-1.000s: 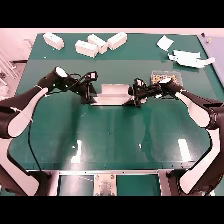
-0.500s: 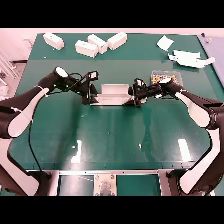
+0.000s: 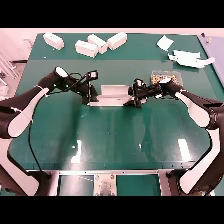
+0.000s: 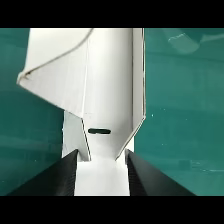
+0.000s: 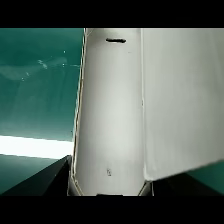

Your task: Fold the box and place the chain.

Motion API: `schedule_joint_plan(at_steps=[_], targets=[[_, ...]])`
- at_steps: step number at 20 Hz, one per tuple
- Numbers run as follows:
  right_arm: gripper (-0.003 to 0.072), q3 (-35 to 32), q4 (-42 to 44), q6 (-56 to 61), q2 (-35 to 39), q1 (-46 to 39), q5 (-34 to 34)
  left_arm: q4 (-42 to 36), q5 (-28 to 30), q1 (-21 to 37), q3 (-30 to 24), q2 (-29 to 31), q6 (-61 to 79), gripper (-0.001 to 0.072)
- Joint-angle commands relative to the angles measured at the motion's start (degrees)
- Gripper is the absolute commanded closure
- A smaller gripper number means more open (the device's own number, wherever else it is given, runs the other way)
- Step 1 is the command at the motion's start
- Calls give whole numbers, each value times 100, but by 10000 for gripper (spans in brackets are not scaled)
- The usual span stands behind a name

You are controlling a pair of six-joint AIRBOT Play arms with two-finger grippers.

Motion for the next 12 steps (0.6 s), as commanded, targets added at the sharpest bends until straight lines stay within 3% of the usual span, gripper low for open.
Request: schedule_joint_plan(at_steps=[1,3,5,12], targets=[[209,0,4,4,-4,2,-11,-11,17,-4,2,0,-11,361],[209,0,4,4,-4,2,-11,-70,22,-4,2,-2,-11,362],[210,0,4,4,-4,2,-11,-105,37,-46,2,-2,-9,496],[209,0,4,4,-4,2,-11,-92,363,-291,2,-2,-13,497]])
